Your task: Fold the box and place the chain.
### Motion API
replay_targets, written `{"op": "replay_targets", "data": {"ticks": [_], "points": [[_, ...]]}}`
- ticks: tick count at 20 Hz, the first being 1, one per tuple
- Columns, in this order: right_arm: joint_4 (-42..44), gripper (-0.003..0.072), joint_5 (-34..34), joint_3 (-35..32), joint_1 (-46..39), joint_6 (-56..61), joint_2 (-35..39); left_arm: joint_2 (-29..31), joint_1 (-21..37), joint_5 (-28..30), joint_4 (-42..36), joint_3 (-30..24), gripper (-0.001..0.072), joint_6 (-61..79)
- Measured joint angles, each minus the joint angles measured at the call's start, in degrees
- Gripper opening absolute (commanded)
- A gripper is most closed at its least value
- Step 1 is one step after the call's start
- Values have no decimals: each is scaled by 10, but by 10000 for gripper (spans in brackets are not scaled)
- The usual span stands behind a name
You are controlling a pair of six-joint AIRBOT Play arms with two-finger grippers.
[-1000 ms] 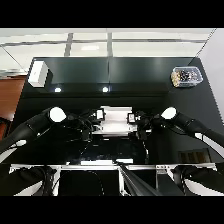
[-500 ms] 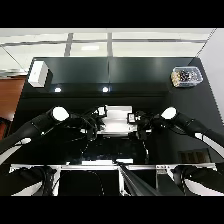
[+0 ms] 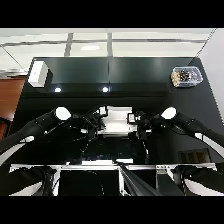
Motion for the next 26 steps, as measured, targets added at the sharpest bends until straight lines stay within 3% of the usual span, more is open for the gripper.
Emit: {"op": "replay_targets", "data": {"ticks": [1,2,3,4,6,8,12,16,21,23,26], "points": [[0,473,0,0,0,0,0,0,0,-2,0,0,354,0],[0,473,0,0,0,0,0,-1,0,-3,0,0,406,0],[0,474,0,0,0,0,0,-1,0,-3,0,0,299,0],[0,473,0,0,0,0,0,-1,0,-4,1,0,117,0],[0,473,0,0,0,0,0,-1,0,-6,2,0,249,0],[0,473,0,0,0,0,0,-1,0,-9,2,0,42,-3],[0,474,0,0,0,0,0,17,17,-21,12,1,27,-43],[0,474,0,0,0,0,0,82,81,-42,61,1,27,-160],[0,473,0,0,0,0,0,124,233,-82,181,-6,29,-512],[0,473,0,0,0,0,0,109,303,-126,181,-19,29,-617],[0,473,0,0,1,0,0,61,382,-200,113,-45,28,-653]]}}
